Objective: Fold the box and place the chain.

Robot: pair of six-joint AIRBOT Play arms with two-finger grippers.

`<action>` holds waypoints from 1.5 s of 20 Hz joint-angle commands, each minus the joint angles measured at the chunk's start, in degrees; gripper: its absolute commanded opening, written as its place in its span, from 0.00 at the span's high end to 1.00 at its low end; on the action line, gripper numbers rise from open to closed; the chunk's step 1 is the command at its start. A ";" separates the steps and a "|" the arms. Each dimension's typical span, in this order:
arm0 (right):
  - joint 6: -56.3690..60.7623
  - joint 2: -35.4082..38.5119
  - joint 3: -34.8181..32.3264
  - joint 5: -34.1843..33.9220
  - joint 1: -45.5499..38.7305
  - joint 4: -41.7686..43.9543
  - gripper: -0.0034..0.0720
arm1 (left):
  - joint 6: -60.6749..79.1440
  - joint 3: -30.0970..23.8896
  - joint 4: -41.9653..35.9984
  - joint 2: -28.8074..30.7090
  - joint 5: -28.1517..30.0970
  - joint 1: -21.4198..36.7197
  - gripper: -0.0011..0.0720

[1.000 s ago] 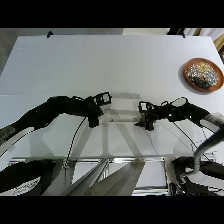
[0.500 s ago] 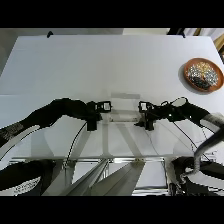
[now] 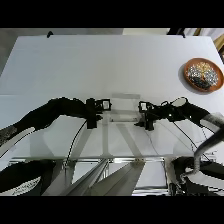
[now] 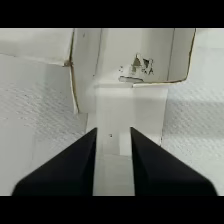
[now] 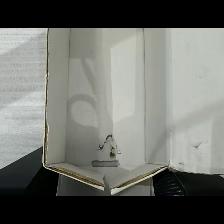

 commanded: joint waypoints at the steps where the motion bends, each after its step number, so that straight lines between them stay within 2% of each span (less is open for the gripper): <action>1: 0.00 -0.04 0.07 0.00 0.02 0.00 0.53 | 0.09 -0.02 -0.11 0.98 -0.72 0.02 0.59; 3: 0.00 -0.04 0.07 0.00 0.02 0.00 0.53 | 0.09 -0.02 0.11 0.96 -1.49 0.02 0.58; 4: 0.00 -0.04 0.07 -0.02 0.02 0.00 0.53 | 0.09 -0.02 0.28 0.83 -2.03 0.02 0.53; 5: 0.00 -0.04 0.07 0.00 0.02 0.00 0.53 | 0.09 -0.02 0.94 0.50 -2.93 0.04 0.44; 7: 0.00 -0.04 0.07 0.00 0.02 0.00 0.53 | 0.09 -0.02 1.68 -0.46 -3.87 0.04 0.39; 16: 0.00 -0.04 0.07 0.00 0.02 0.00 0.53 | 0.09 0.04 -0.22 -1.86 -2.32 0.17 0.39; 22: 0.00 -0.04 0.07 0.00 0.02 0.00 0.53 | 0.09 0.04 -0.15 -1.86 -6.23 -3.30 0.39; 30: 0.00 -0.04 0.07 0.00 0.02 0.00 0.53 | 0.09 0.04 -0.37 -1.84 -6.21 -5.86 0.39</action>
